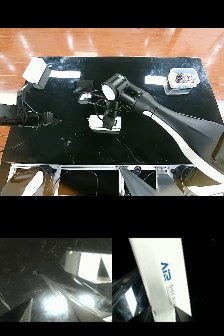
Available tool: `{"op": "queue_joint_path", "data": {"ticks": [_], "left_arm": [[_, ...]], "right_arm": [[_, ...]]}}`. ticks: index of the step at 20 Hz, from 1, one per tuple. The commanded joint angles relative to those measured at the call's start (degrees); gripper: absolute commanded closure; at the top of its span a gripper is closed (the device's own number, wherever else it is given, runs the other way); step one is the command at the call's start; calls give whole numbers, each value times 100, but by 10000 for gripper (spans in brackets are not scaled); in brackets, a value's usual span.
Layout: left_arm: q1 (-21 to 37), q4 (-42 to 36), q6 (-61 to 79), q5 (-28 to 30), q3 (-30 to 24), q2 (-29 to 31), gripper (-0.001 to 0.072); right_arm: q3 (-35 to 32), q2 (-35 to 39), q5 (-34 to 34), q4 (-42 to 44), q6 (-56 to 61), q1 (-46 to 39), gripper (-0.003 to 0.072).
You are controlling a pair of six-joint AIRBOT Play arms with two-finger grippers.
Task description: Fold the box and place the chain.
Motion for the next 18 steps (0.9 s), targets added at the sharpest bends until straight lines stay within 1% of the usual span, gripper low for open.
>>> {"op": "queue_joint_path", "data": {"ticks": [1,18], "left_arm": [[2,2,0,2,2,-2,170],[0,2,0,0,2,-2,170]], "right_arm": [[-2,-2,20,-7,2,2,303],[-2,-118,-118,-9,0,2,306]]}}
